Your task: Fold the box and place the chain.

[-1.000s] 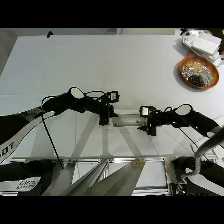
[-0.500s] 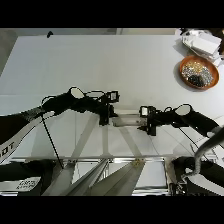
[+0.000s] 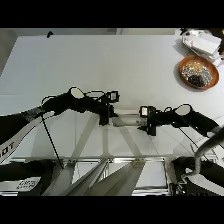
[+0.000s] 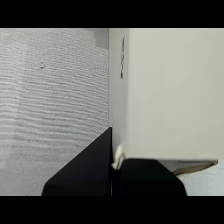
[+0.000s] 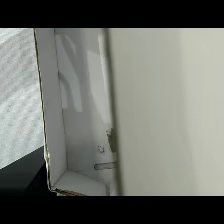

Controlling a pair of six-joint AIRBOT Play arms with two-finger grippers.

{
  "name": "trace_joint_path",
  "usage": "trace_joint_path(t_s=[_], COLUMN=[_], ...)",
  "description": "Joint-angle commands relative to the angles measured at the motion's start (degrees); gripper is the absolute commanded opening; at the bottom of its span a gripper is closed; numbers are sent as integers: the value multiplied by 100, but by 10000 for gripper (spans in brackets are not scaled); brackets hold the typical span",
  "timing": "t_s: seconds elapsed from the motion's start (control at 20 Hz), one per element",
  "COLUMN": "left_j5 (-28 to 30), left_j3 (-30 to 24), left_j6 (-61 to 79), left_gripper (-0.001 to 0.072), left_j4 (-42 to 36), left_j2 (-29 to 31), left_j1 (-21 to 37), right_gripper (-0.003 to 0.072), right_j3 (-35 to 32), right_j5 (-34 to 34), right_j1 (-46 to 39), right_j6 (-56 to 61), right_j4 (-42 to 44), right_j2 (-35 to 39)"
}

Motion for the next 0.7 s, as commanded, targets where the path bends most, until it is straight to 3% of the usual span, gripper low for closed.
trace_joint_path(t_s=[0.0,0.15,0.2,0.35,0.4,0.5,0.65], left_j5=[-28,-42,-33,26,24,24,26], left_j3=[2,2,2,2,2,2,2], left_j6=[-37,9,9,-22,-50,-188,-664], left_gripper=[11,48,138,550,601,642,640], left_j4=[0,7,7,109,160,317,881], left_j2=[-4,-4,-2,87,151,343,754], left_j1=[-4,-4,4,76,122,258,564], right_gripper=[399,399,399,399,399,399,399], right_j3=[-2,-2,-2,-2,-2,-2,0], right_j5=[-2,-2,-2,-2,-2,-2,-2], right_j1=[-2,-2,-2,-2,-2,-2,-2], right_j6=[2,2,2,2,2,2,0], right_j4=[0,0,0,0,0,0,0], right_j2=[0,0,0,0,0,0,0])
